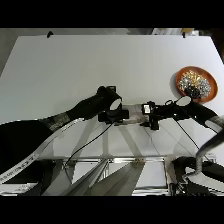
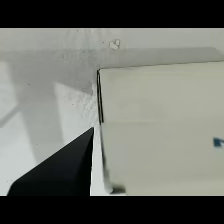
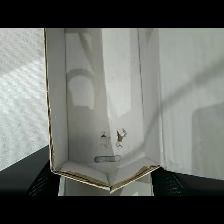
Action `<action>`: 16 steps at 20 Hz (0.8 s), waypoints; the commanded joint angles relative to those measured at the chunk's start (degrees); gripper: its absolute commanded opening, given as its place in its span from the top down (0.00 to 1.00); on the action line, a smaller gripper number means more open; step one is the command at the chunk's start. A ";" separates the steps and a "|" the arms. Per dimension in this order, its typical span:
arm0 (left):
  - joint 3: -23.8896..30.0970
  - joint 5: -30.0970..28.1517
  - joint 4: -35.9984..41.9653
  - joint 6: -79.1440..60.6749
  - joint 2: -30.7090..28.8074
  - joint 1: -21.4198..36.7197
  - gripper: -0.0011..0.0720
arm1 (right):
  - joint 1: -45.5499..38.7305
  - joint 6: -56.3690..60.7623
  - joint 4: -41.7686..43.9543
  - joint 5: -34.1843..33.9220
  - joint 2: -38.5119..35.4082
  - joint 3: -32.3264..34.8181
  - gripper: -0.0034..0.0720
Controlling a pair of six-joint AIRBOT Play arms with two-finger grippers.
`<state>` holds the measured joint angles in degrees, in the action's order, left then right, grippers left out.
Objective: Fold the box and place the chain.
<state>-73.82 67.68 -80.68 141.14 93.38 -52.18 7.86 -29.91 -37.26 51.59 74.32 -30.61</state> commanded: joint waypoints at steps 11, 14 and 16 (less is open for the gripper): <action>11.80 0.74 -0.37 -55.52 -21.40 11.32 0.20 | 0.00 0.02 0.00 0.04 -0.04 -0.04 0.43; 21.70 -13.09 16.85 -90.88 -22.23 15.58 0.21 | 0.00 0.02 0.00 0.02 -0.04 -0.04 0.43; 27.26 -21.92 28.89 -116.43 -21.73 16.55 0.20 | 0.00 0.02 -0.02 0.04 -0.04 -0.04 0.43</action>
<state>-54.35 58.70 -68.60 63.20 72.27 -38.06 7.86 -29.89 -37.28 51.62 74.32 -30.61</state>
